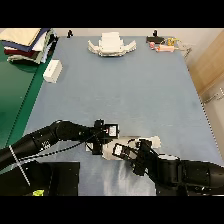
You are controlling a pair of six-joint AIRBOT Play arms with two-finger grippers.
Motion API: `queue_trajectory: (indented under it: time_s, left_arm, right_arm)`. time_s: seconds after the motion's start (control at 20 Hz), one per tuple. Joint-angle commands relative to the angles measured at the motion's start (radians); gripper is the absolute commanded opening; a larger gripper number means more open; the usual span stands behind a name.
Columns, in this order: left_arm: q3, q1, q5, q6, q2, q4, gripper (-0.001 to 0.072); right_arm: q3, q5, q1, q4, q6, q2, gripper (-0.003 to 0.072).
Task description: Fold the box.
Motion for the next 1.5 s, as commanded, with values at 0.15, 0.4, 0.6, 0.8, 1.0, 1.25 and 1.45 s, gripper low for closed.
queue_trajectory:
  time_s: [0.15,0.4,0.6,0.8,1.0,1.25,1.45]
  left_arm:
    - [-0.001,-0.001,0.001,0.0,0.0,0.0,0.0015]
    - [-0.001,-0.001,0.0,0.0,0.0,0.0,0.0015]
    - [-0.001,-0.001,0.0,0.0,0.0,0.0,0.0015]
    - [-0.001,-0.001,0.0,0.0,0.0,0.0,0.0015]
    - [-0.001,-0.001,0.0,0.0,0.0,0.0,0.0015]
    - [-0.001,-0.001,0.0,0.0,0.0,0.0,0.0014]
    - [-0.001,-0.001,0.0,0.0,0.0,0.0,0.0015]
  right_arm:
    - [0.01,-0.135,0.0,-0.088,0.23,0.111,0.0521]
    - [0.01,-0.124,-0.004,-0.134,0.243,0.142,0.0522]
    - [0.01,-0.124,-0.004,-0.135,0.242,0.121,0.0716]
    - [0.009,-0.128,-0.023,-0.134,0.191,0.117,0.0715]
    - [0.009,-0.059,-0.177,-0.06,-0.093,0.117,0.0714]
    - [0.009,0.103,-0.431,0.304,-0.689,0.115,0.0714]
    - [0.01,0.118,-0.581,0.529,-1.009,0.09,0.0714]
